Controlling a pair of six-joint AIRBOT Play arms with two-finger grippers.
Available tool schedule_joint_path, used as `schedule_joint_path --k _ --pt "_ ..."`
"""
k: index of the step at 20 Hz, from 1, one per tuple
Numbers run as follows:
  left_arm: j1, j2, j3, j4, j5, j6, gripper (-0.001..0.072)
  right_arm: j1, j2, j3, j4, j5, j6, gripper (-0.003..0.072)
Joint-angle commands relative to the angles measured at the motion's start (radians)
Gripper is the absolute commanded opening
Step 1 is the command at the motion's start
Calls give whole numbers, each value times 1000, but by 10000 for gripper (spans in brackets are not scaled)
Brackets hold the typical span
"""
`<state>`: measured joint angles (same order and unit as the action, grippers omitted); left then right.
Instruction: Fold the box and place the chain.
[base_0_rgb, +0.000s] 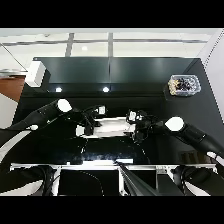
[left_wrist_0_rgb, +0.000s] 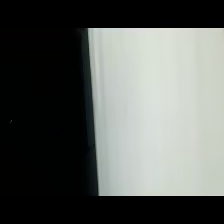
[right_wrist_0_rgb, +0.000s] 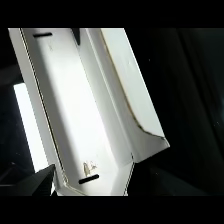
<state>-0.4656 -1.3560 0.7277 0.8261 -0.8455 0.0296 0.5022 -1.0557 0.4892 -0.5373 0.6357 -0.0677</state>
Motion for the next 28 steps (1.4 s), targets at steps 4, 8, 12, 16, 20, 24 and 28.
schedule_joint_path --k 4,8,12,16,20,24,28 --pt "0 0 0 0 0 0 30 -44 -88 1 171 129 -258 674" --pt "0 0 0 0 0 0 30 -27 -133 1 167 125 -267 674" --pt "0 0 1 1 0 0 30 4 -152 2 158 88 -252 674" --pt "0 0 1 0 0 0 30 26 -155 3 55 50 -172 673" --pt "0 0 1 0 0 0 30 52 -159 4 26 6 -133 665" --pt "-1 0 1 0 -1 0 30 68 -167 10 3 -17 -100 664" --pt "-1 0 1 0 -1 0 30 68 -169 11 1 -20 -92 664"
